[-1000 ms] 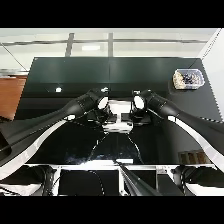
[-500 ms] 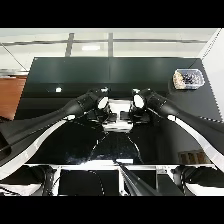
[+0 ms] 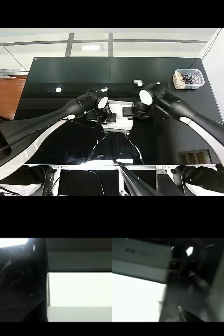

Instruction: Fold the box and place the chain.

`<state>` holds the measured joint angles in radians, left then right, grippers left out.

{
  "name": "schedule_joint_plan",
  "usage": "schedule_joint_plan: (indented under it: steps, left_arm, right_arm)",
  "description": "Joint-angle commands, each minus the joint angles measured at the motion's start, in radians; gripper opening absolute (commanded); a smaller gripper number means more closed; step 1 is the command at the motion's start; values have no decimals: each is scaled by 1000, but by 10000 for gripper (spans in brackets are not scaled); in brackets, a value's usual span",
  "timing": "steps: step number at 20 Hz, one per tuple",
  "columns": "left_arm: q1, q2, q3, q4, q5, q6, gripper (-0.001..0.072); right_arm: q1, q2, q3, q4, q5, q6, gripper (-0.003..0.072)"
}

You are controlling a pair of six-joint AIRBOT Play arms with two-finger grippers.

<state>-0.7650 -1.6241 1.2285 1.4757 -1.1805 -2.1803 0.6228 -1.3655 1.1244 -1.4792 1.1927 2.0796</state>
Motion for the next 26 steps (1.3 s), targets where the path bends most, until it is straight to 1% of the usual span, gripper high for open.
schedule_joint_plan:
  steps: [1,3,4,5,6,7,8,9,10,11,12,14,16,18,20,21,24,26]
  left_arm:
    - [1,0,1,0,2,0,27]
    - [1,0,1,0,2,-1,27]
    - [1,0,1,0,2,0,27]
    - [1,0,1,0,2,-1,27]
    - [1,0,1,0,1,-1,27]
    - [1,0,1,0,1,0,27]
    - [1,0,1,0,1,-1,27]
    - [1,0,1,1,2,-1,27]
    - [1,0,1,0,2,0,27]
    - [1,0,1,0,1,-1,27]
    - [1,0,1,0,0,0,27]
    - [1,0,1,0,0,0,27]
    - [1,0,1,0,-2,-1,27]
    - [1,0,1,0,-8,-1,27]
    - [1,0,1,0,-10,0,27]
    - [1,0,1,0,-10,0,27]
    - [1,0,1,0,-9,-1,27]
    - [1,0,1,0,-10,0,27]
  right_arm:
    - [-3,155,2,-385,118,-39,426]
    - [-48,211,1,-628,112,-39,426]
    - [-103,212,1,-686,79,-39,427]
    - [-172,207,-6,-686,14,-39,439]
    - [-259,199,-23,-652,-85,-39,692]
    - [-344,180,-34,-594,-172,-40,717]
    - [-432,146,-34,-516,-252,-40,717]
    - [-531,98,-29,-406,-353,-40,716]
    - [-607,51,-6,-304,-418,-39,712]
    - [-672,-5,38,-198,-455,-39,711]
    - [-727,-73,109,-108,-444,-39,710]
    - [-793,-209,282,-27,-319,5,709]
    - [-829,-345,476,-9,-158,85,594]
    - [-843,-441,607,-8,-72,133,591]
    - [-850,-501,670,16,-59,163,584]
    - [-855,-518,673,44,-73,177,550]
    - [-862,-566,674,143,-90,195,550]
    - [-862,-590,674,178,-91,195,550]
